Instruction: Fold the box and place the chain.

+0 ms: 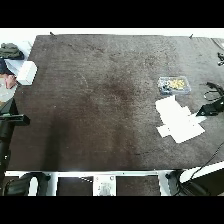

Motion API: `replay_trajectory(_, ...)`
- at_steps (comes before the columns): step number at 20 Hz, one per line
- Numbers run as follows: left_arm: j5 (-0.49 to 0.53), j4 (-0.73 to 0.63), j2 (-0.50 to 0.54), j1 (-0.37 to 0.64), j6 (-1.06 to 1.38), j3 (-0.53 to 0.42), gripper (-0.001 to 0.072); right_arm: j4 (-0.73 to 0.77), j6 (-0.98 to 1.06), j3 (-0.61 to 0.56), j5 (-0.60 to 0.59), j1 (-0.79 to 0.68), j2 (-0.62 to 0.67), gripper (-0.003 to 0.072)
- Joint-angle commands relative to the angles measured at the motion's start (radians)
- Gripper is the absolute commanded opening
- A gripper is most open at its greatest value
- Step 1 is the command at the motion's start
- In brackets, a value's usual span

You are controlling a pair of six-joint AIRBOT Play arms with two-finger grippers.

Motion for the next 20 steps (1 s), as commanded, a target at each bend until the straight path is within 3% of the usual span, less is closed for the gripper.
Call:
replay_trajectory(1, 0.000, 0.000, 0.000, -0.001, 0.000, 0.000, 0.0012, 0.016, -0.025, 0.001, 0.063, -0.001, -0.051, 0.0381)
replay_trajectory(7, 0.000, 0.000, 0.000, -0.001, 0.000, 0.000, 0.0012, 0.019, -0.026, 0.001, 0.002, -0.001, -0.061, 0.0380)
replay_trajectory(9, 0.000, 0.000, 0.000, -0.001, 0.000, 0.000, 0.0011, 0.023, -0.027, 0.001, -0.003, -0.001, -0.062, 0.0272)
replay_trajectory(16, 0.000, 0.000, 0.000, -0.001, 0.000, 0.000, 0.0012, 0.258, -0.116, 0.001, 0.187, -0.035, -0.144, 0.0270)
replay_trajectory(18, 0.000, 0.000, 0.000, -0.001, 0.000, 0.000, 0.0011, 0.266, -0.116, 0.001, 0.205, -0.042, -0.148, 0.0154)
replay_trajectory(20, 0.000, 0.000, 0.000, -0.001, 0.000, 0.000, 0.0012, 0.266, -0.116, 0.001, 0.231, -0.045, -0.148, 0.0154)
